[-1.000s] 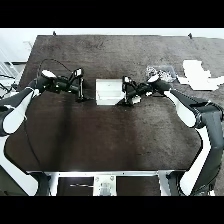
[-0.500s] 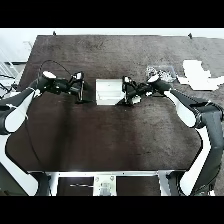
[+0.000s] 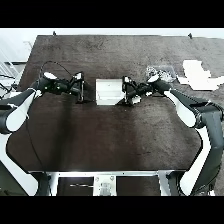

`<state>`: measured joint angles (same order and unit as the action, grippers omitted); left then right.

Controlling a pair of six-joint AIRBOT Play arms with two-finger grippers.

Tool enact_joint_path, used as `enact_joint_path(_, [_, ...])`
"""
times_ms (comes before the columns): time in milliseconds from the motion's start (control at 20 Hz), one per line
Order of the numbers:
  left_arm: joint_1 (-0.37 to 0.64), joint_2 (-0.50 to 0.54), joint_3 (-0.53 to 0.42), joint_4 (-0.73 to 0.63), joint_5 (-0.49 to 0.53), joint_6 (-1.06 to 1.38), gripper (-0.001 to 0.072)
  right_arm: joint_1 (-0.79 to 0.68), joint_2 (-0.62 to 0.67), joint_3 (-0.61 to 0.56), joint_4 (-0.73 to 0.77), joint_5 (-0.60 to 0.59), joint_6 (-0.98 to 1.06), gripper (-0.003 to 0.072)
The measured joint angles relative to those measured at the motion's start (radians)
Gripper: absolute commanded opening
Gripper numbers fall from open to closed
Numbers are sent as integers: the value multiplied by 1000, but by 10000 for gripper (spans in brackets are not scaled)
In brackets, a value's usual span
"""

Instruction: Fold the box and place the chain.

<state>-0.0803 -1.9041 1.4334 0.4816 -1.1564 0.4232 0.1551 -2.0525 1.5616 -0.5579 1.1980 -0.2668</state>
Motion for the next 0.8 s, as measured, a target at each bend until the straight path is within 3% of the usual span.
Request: enact_joint_path(800, [-51, 0, 0, 22, 65, -27, 720, 0, 0, 0, 0, 0, 0, 578])
